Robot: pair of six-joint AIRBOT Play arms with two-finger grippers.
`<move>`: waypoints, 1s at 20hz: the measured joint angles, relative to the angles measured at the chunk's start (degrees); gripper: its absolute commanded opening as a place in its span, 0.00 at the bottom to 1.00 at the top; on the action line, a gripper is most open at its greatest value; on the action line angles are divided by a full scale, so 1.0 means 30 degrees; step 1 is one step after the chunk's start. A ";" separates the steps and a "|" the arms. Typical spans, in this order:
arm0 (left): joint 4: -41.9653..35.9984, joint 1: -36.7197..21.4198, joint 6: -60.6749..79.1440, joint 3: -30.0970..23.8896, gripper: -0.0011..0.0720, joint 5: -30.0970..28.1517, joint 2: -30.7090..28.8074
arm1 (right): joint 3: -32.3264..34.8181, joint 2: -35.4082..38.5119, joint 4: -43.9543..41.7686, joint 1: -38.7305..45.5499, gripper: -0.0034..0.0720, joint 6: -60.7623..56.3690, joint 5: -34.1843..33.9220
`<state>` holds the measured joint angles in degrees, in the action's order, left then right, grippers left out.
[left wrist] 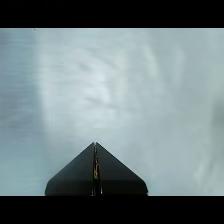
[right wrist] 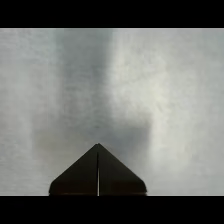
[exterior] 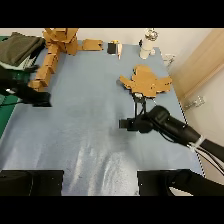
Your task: Fold the box.
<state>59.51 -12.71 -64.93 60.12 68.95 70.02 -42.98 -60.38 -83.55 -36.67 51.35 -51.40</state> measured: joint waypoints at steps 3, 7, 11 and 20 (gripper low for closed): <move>-0.0189 0.4765 -0.0801 0.0007 0.02 -0.0051 -0.0248 | -0.2776 -0.1945 -0.1719 0.1166 0.05 0.2499 -0.0277; -0.0233 0.9763 -0.2178 0.0007 0.02 -0.2076 0.0058 | -0.6441 -0.4736 -0.3330 0.1770 0.05 0.4554 -0.1763; -0.0240 1.1832 -0.3228 0.0015 0.03 -0.2900 0.0430 | -0.8386 -0.6368 -0.4903 0.1923 0.05 0.5887 -0.2623; -0.0270 1.2641 -0.3672 0.0007 0.03 -0.2521 0.0561 | -0.9129 -0.6994 -0.5676 0.1989 0.05 0.6506 -0.3606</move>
